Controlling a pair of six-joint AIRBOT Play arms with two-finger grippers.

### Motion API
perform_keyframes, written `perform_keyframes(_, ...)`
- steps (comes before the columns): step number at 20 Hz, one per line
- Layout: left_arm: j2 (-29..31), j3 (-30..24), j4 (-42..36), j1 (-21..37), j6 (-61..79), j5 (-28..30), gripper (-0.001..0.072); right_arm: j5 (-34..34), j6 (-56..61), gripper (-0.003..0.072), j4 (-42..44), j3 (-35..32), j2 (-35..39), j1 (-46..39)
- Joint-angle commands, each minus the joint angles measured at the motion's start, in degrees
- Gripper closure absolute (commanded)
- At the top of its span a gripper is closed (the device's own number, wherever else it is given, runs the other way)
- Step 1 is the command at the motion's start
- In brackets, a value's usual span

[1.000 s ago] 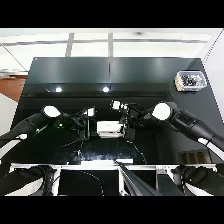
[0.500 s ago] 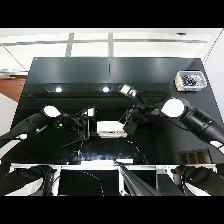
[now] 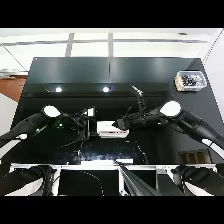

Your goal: Fold the box and place the chain.

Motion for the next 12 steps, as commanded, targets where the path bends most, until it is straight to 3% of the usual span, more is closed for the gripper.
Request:
perform_keyframes(1,0.04,0.00,0.00,0.00,-0.02,0.00,0.0415,-0.31,0.50,0.0657,3.67,-0.50,-3.69,0.31)
perform_keyframes(12,0.04,0.00,0.00,0.00,-0.02,0.00,0.0415,-1.29,0.50,0.0657,2.97,-0.50,-10.05,1.29)
